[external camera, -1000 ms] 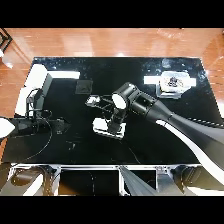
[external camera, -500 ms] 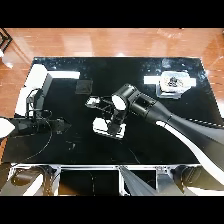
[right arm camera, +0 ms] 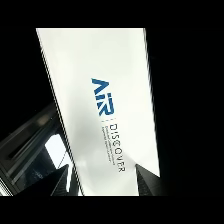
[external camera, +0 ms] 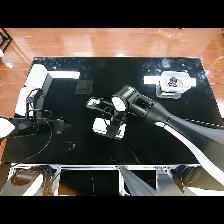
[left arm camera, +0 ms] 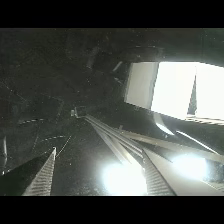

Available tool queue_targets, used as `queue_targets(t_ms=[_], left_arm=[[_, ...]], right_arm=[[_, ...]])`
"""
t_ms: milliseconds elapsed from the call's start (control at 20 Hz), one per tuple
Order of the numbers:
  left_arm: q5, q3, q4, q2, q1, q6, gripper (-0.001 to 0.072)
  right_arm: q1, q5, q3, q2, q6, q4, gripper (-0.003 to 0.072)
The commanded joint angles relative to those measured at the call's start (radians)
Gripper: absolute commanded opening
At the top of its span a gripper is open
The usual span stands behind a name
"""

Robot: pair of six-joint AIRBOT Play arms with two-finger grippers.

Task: Fold the box and place the chain.

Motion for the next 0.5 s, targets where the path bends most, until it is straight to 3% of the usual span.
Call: queue_targets(t_ms=[0, 200, 450], left_arm=[[0.000, 0.000, 0.000, 0.000, 0.001, 0.000, 0.0633], [0.008, 0.000, 0.000, 0.000, 0.001, 0.001, 0.0633], [0.006, 0.000, 0.000, 0.000, 0.001, 0.001, 0.0633]], right_arm=[[0.000, -0.016, -0.006, 0.000, 0.001, 0.022, 0.0512], [-0.010, -0.021, -0.010, 0.031, 0.060, 0.026, 0.0513], [-0.055, 0.027, -0.013, 0.215, 0.242, 0.051, 0.0512]])
